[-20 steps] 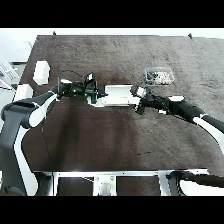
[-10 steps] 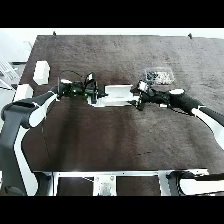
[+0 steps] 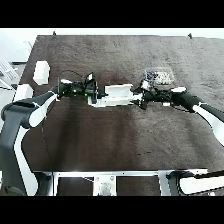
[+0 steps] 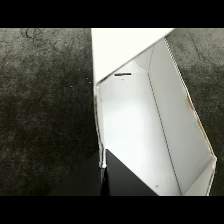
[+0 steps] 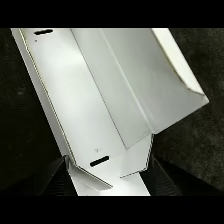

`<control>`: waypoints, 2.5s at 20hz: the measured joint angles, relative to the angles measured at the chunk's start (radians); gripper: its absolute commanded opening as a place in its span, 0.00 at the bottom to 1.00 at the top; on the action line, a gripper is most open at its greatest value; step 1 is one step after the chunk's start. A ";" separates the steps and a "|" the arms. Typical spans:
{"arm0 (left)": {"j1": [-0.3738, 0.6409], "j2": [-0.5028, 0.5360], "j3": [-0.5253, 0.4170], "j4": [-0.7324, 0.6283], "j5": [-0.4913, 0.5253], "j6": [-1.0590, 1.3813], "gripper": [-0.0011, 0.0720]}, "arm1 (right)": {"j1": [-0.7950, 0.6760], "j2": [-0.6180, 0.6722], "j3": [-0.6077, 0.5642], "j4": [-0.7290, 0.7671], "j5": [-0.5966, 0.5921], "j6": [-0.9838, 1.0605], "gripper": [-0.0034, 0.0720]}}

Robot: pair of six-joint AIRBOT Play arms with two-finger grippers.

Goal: Fold the box and place the chain.

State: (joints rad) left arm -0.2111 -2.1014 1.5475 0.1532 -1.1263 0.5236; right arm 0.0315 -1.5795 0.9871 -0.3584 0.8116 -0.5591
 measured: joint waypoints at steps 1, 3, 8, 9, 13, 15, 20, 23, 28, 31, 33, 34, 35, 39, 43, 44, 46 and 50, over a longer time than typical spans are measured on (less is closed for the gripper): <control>0.000 0.000 0.000 0.000 0.000 0.000 0.04 | -0.002 -0.005 0.010 -0.003 0.010 0.002 0.82; 0.000 0.000 0.000 0.000 0.000 0.000 0.04 | -0.005 -0.016 0.028 -0.012 0.029 0.003 0.82; 0.001 0.000 0.000 0.000 0.000 0.000 0.04 | -0.011 -0.050 0.082 -0.049 0.080 0.009 0.82; 0.000 0.000 0.000 0.000 0.000 0.000 0.04 | -0.016 -0.064 0.098 -0.057 0.100 0.016 0.82; 0.001 0.000 0.000 0.000 0.000 0.000 0.04 | -0.036 -0.128 0.175 -0.073 0.182 0.052 0.82; 0.000 0.000 0.000 0.000 0.000 0.000 0.04 | -0.040 -0.155 0.214 -0.095 0.218 0.071 0.82; 0.000 0.000 0.000 0.000 0.000 0.000 0.04 | -0.045 -0.208 0.284 -0.148 0.286 0.098 0.82; 0.000 0.000 0.000 0.000 -0.001 0.000 0.04 | -0.045 -0.241 0.324 -0.167 0.328 0.105 0.82; 0.001 0.000 0.000 0.000 -0.002 0.001 0.04 | -0.039 -0.279 0.367 -0.180 0.390 0.112 0.82; 0.000 0.000 0.000 0.002 -0.003 0.001 0.04 | -0.024 -0.295 0.374 -0.182 0.412 0.116 0.82; 0.000 0.000 0.000 0.001 -0.002 0.001 0.04 | -0.020 -0.308 0.380 -0.181 0.413 0.119 0.85; 0.000 0.000 0.000 0.001 -0.002 0.001 0.04 | -0.018 -0.318 0.386 -0.183 0.411 0.120 0.85; 0.000 0.000 0.000 0.001 -0.002 0.001 0.04 | -0.017 -0.327 0.393 -0.184 0.410 0.120 0.85; 0.000 0.000 0.000 0.000 0.000 0.001 0.04 | -0.015 -0.356 0.425 -0.186 0.412 0.118 0.85; 0.000 0.000 0.000 0.000 0.000 0.000 0.04 | -0.015 -0.375 0.441 -0.183 0.422 0.105 0.85; 0.000 0.000 0.000 0.000 0.000 0.000 0.04 | -0.015 -0.380 0.443 -0.181 0.426 0.102 0.85; 0.000 0.000 0.000 0.000 0.000 0.000 0.04 | -0.015 -0.388 0.446 -0.172 0.433 0.091 0.85; 0.001 0.000 0.000 0.000 0.000 0.000 0.04 | -0.015 -0.406 0.449 -0.138 0.448 0.066 0.85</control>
State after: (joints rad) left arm -0.2104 -2.1014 1.5475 0.1528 -1.1263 0.5240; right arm 0.0162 -1.9850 1.4357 -0.4969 1.2598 -0.4931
